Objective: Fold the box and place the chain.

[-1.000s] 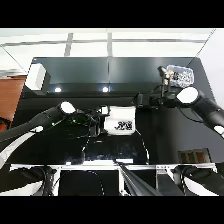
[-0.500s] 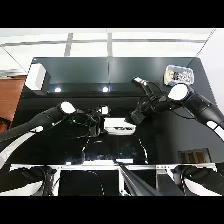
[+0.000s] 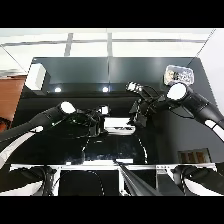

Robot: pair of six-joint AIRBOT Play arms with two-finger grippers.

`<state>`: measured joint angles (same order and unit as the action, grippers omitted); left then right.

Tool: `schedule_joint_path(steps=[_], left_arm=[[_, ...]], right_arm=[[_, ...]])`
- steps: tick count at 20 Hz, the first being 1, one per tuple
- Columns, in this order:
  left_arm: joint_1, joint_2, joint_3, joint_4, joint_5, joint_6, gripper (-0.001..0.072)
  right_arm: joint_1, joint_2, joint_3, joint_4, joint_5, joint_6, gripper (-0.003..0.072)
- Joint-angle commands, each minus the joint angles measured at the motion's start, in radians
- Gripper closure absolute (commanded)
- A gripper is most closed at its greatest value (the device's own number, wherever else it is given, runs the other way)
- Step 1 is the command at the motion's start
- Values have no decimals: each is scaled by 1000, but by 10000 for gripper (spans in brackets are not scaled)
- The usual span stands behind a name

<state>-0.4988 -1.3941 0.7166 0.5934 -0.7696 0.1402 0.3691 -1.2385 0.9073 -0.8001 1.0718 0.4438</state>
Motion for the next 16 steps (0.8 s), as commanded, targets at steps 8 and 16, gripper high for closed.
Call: schedule_joint_path(steps=[8, 16], left_arm=[[0, -1, 0, 0, 0, 1, 248], [0, -1, 0, 0, 0, 1, 247]], right_arm=[[31, -11, -1, -22, 27, -75, 518], [31, -11, -1, -24, 58, -74, 517]])
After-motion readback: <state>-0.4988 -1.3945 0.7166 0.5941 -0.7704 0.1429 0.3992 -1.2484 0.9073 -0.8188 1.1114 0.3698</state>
